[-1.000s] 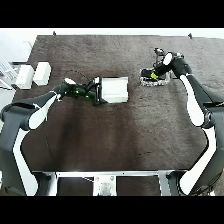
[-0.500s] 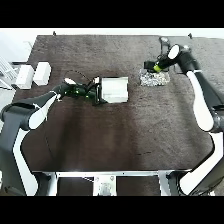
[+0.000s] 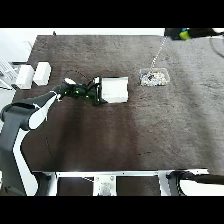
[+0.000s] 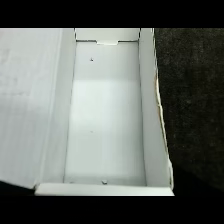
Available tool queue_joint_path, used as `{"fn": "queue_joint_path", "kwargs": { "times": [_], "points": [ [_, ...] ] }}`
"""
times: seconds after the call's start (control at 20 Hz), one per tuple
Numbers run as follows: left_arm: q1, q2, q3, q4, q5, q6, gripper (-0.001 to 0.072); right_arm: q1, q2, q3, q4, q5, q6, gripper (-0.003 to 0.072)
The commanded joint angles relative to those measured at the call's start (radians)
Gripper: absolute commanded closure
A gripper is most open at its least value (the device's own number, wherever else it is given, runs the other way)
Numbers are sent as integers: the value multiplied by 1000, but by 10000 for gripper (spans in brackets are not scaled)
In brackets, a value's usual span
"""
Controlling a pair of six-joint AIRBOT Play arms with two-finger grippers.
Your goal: Fold the box and place the chain.
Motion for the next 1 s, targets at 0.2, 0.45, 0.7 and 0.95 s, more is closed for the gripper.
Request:
{"fn": "queue_joint_path", "kwargs": {
  "times": [0.2,0.45,0.7,0.95],
  "points": [
    [0,0,0,0,0,0,431,169,239,0,-83,-3,-67,683],
    [1,0,0,0,0,0,431,286,261,-2,-83,44,-74,682],
    [1,0,0,0,0,0,431,385,261,-16,-82,46,-74,682],
    [1,0,0,0,0,0,431,433,260,-81,-75,34,-63,683]
  ]
}}
